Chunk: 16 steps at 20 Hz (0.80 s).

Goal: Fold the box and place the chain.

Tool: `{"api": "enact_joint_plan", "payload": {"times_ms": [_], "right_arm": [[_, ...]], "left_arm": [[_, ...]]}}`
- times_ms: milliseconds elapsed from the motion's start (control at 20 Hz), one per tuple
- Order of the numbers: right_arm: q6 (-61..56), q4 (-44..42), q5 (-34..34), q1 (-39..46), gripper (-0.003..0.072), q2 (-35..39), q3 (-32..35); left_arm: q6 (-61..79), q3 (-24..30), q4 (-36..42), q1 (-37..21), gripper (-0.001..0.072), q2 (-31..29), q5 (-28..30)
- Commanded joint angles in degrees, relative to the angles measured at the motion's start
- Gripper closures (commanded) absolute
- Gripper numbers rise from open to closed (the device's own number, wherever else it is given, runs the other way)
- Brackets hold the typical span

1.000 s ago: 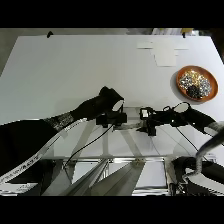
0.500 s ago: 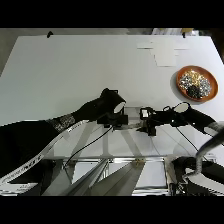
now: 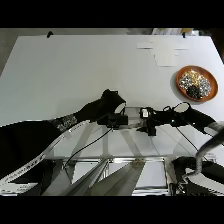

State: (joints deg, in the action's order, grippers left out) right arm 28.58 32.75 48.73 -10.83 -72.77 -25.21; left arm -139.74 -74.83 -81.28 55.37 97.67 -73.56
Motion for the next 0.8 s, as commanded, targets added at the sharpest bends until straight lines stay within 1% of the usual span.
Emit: {"api": "enact_joint_plan", "payload": {"times_ms": [0, 50, 100, 150, 300, 450, 500, 550, 600, 650, 700, 750], "right_arm": [[-0.02, -0.02, -0.07, 0.00, 0.0349, 0.04, -0.02], [-0.02, -0.02, -0.07, 0.00, 0.0349, 0.04, -0.02], [-0.02, -0.02, -0.07, 0.00, 0.0349, 0.04, -0.02], [-0.02, 0.00, -0.07, 0.00, 0.0349, 0.04, -0.02], [-0.02, -0.02, -0.04, 0.00, 0.0349, 0.04, -0.02], [-0.02, 0.00, -0.07, 0.00, 0.0349, 0.04, -0.02], [-0.02, -0.02, -0.07, 0.00, 0.0349, 0.04, -0.02], [-0.02, 0.00, -0.07, 0.00, 0.0349, 0.04, -0.02], [-0.02, 0.00, -0.07, 0.00, 0.0349, 0.04, -0.02], [-0.02, -0.02, -0.07, 0.00, 0.0349, 0.04, -0.02], [-0.02, 0.00, -0.07, 0.00, 0.0349, 0.04, -0.02], [-0.02, 0.00, -0.07, 0.00, 0.0349, 0.04, -0.02]], "left_arm": [[0.07, 0.00, 0.15, -0.44, 0.0592, -1.49, -0.79], [0.09, 0.00, -0.17, -0.74, 0.0410, -2.40, -0.83], [0.87, 0.00, -0.26, -1.18, 0.0260, -3.43, -0.85], [2.16, 0.00, -0.24, -1.60, 0.0201, -4.48, -0.83], [10.34, 0.00, -0.26, -3.48, 0.0198, -8.81, -1.14], [24.33, 0.07, -0.81, -5.79, 0.0197, -14.34, -4.52], [29.77, 0.90, -0.85, -6.75, 0.0197, -16.65, -5.38], [35.52, 3.08, -0.33, -7.67, 0.0196, -19.37, -4.74], [45.55, 6.69, 1.42, -8.72, 0.0194, -22.60, -3.93], [57.22, 11.06, 3.78, -9.73, 0.0166, -25.86, -3.26], [69.59, 16.90, 6.47, -10.99, 0.0135, -29.51, -1.09], [80.52, 22.91, 8.61, -12.28, 0.0135, -32.83, 2.64]]}}
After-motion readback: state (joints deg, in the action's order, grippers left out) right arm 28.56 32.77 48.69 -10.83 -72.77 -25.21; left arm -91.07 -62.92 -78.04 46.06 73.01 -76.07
